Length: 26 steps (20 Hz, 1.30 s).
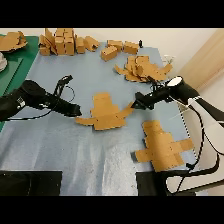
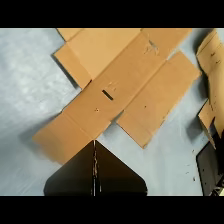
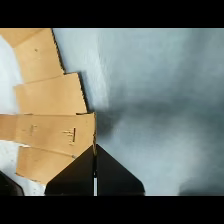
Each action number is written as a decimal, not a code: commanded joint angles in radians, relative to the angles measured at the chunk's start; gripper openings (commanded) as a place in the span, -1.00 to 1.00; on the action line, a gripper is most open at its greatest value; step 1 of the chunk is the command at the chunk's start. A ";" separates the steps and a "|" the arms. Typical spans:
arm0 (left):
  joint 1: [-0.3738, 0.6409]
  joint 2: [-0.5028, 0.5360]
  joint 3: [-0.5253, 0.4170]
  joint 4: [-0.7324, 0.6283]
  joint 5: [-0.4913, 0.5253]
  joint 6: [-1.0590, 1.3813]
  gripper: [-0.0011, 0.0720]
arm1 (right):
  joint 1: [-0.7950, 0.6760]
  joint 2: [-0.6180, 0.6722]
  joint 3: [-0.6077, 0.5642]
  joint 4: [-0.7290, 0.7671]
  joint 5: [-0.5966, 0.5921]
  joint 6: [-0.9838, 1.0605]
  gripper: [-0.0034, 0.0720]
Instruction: Fold the box.
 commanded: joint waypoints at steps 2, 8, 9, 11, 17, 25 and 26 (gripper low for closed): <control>0.118 0.000 -0.031 0.003 -0.114 0.045 -0.94 | 0.138 0.111 -0.142 -0.193 -0.119 0.198 -0.91; 0.135 0.000 -0.045 -0.002 -0.128 0.071 -0.94 | 0.222 0.179 -0.222 -0.272 -0.128 0.262 -0.09; 0.135 0.000 -0.045 -0.002 -0.131 0.071 -0.94 | 0.219 0.174 -0.214 -0.295 -0.142 0.251 -0.09; 0.134 0.000 -0.045 -0.006 -0.133 0.070 -0.94 | 0.201 0.171 -0.200 -0.313 -0.174 0.192 -0.09; 0.134 0.000 -0.045 -0.018 -0.137 0.071 -0.94 | 0.174 0.105 -0.129 -0.237 -0.130 0.100 -0.09; 0.134 0.000 -0.045 -0.021 -0.175 0.071 -0.94 | 0.175 0.037 -0.129 -0.115 -0.082 0.030 -0.33; 0.134 0.000 -0.045 -0.021 -0.180 0.071 -0.94 | 0.175 0.036 -0.129 -0.113 -0.065 0.016 -0.33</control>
